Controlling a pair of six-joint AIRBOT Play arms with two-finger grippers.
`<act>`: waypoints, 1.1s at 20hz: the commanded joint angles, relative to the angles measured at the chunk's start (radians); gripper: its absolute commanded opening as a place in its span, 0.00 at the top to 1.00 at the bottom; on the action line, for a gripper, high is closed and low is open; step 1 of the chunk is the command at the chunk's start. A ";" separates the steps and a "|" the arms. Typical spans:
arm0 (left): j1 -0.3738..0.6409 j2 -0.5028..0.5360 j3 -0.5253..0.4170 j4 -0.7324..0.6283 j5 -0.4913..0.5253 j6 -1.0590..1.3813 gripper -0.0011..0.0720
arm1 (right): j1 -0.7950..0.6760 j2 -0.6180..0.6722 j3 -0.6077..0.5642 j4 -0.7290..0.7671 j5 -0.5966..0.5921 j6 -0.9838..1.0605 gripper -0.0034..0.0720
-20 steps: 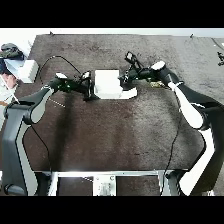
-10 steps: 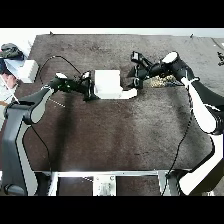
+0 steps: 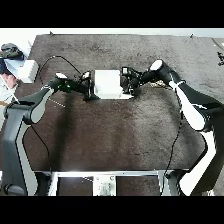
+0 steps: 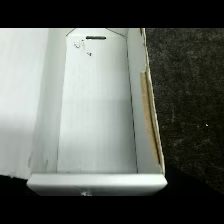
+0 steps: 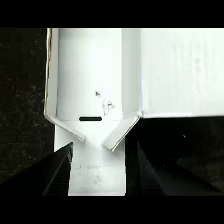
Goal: Fold the box and place the chain.
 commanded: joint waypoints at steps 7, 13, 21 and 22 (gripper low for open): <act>0.000 0.000 0.000 0.000 0.000 0.000 0.52 | 0.027 -0.008 0.000 0.003 -0.003 -0.010 0.36; 0.000 0.000 0.000 0.000 0.000 0.000 0.52 | 0.062 -0.020 0.000 0.040 -0.003 -0.010 0.74; 0.000 0.000 0.000 0.000 0.000 0.000 0.52 | 0.082 -0.031 0.000 0.059 -0.047 -0.010 0.47; 0.000 0.000 0.000 0.000 0.000 0.000 0.52 | 0.082 -0.031 0.000 0.059 -0.051 -0.010 0.38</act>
